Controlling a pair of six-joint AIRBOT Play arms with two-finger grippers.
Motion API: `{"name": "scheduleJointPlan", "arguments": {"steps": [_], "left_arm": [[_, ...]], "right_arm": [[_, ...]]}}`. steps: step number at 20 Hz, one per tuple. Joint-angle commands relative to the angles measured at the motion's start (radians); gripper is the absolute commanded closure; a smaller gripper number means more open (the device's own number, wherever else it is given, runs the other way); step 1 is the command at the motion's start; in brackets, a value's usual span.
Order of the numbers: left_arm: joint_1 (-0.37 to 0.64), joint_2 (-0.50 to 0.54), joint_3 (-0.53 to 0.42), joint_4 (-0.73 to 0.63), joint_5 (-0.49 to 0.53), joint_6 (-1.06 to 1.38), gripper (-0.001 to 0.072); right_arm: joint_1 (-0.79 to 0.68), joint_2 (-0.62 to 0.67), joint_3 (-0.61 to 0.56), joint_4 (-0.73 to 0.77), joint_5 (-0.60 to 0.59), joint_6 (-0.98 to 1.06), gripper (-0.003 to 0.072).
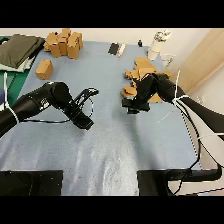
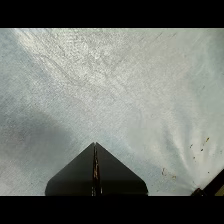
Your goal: Fold the box.
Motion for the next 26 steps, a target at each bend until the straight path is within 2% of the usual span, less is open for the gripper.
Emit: {"name": "scheduleJointPlan", "arguments": {"steps": [1, 3, 5, 7, 10, 11, 12, 13, 16, 19, 25, 26], "left_arm": [[0.001, 0.001, 0.000, 0.000, 0.000, 0.000, 0.0698], [0.001, 0.001, 0.000, 0.000, 0.000, 0.000, 0.0698], [0.001, 0.001, 0.000, 0.000, 0.000, 0.000, 0.0698], [0.001, 0.001, 0.000, 0.000, 0.000, 0.000, 0.0698], [0.001, 0.001, 0.000, 0.000, 0.000, 0.000, 0.0698], [0.001, 0.001, 0.000, 0.000, 0.000, 0.000, 0.0698], [0.001, 0.001, 0.000, 0.000, 0.000, 0.000, 0.0698], [0.001, 0.001, 0.000, 0.000, 0.000, 0.000, 0.0698], [0.001, 0.001, 0.000, -0.001, 0.056, 0.000, 0.0698], [0.001, 0.001, 0.000, -0.008, 0.142, 0.000, 0.0698], [0.001, 0.001, 0.000, -0.016, 0.140, 0.000, 0.0698], [0.001, 0.001, 0.000, -0.027, 0.141, 0.000, 0.0698]], "right_arm": [[-0.002, -0.001, 0.001, 0.001, -0.003, -0.001, 0.0681], [-0.004, -0.001, 0.002, -0.003, -0.001, -0.005, 0.0680], [-0.037, 0.000, 0.023, -0.005, -0.016, -0.053, 0.0441], [-0.114, -0.001, 0.074, -0.046, -0.050, -0.083, 0.0442], [-0.325, -0.001, 0.160, -0.116, -0.051, -0.165, 0.0441], [-0.412, -0.004, 0.179, -0.112, -0.022, -0.210, 0.0399], [-0.492, -0.012, 0.194, -0.111, 0.018, -0.243, 0.0200], [-0.571, -0.029, 0.209, -0.099, 0.065, -0.284, 0.0108], [-0.774, -0.113, 0.246, 0.039, 0.204, -0.431, 0.0106], [-0.883, -0.235, 0.295, 0.242, 0.283, -0.577, 0.0106], [-0.864, -0.440, 0.459, 0.365, 0.267, -0.763, 0.0134], [-0.856, -0.459, 0.483, 0.366, 0.267, -0.764, 0.0181]]}}
